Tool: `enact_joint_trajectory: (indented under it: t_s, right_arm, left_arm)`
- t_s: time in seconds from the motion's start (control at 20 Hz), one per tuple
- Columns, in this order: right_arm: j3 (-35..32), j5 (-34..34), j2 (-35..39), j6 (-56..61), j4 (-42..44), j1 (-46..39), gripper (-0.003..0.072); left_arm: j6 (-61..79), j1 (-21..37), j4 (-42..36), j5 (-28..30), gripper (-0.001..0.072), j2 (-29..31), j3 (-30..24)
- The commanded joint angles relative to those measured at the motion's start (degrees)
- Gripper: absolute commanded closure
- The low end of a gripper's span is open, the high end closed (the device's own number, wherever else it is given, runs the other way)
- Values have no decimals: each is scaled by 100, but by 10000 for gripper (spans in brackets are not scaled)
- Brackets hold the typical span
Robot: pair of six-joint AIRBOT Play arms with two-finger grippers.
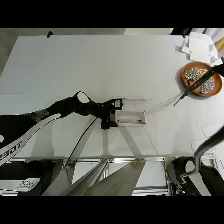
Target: Fold the box and place the chain.
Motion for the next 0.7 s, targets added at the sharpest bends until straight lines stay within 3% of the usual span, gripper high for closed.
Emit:
enact_joint_trajectory:
  t_s: [0.0, 0.3, 0.65]
  right_arm:
    - [0, 205, 111, 0, 216, 588, 674]
    - [0, 173, 111, 24, 214, 1864, 674]
    - [-2, -79, 109, 68, 216, 2583, 674]
  left_arm:
    - [2, 4, 2, 0, 701, 4, 2]
    - [2, 4, 2, 0, 701, 4, 2]
    - [2, 7, 2, 0, 701, 4, 2]
